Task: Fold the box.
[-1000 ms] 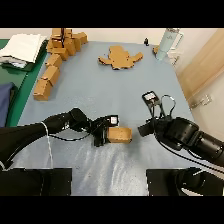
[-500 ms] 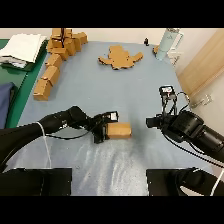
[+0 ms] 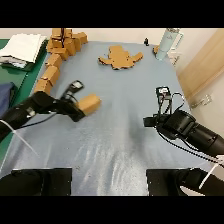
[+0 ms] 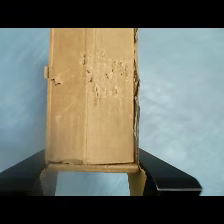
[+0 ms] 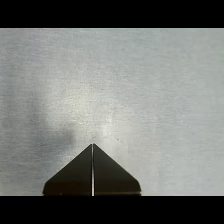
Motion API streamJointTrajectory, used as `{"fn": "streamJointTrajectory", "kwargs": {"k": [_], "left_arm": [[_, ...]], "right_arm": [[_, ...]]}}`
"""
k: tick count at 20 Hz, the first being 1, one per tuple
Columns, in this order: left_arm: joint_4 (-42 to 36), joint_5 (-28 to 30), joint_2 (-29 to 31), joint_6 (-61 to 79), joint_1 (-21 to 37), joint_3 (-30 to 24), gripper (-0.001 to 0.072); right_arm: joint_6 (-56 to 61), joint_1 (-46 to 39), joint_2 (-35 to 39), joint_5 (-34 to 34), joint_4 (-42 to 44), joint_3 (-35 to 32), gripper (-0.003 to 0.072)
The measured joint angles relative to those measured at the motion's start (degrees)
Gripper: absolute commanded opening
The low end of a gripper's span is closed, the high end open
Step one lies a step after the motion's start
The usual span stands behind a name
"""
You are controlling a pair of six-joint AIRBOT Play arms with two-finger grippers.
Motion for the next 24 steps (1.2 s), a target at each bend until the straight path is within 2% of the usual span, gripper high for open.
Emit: {"fn": "streamJointTrajectory", "kwargs": {"k": [5,11,15,24], "left_arm": [[3.3,-5.2,3.8,-7.5,18.2,-2.9,0.0404],[6.6,-3.6,5.3,-9.7,32.0,-6.4,0.0404],[7.5,1.6,5.5,-8.9,36.0,-7.0,0.0404],[7.8,9.4,2.7,-8.0,37.4,-7.2,0.0404]], "right_arm": [[0.0,0.0,-1.0,2.9,-0.8,0.0,0.0005],[0.0,0.0,-2.0,6.2,-1.1,0.0,0.0005],[0.0,0.0,-2.7,6.8,-1.0,0.0,0.0006],[0.1,0.0,-3.0,9.0,-0.9,0.0,0.0006]]}}
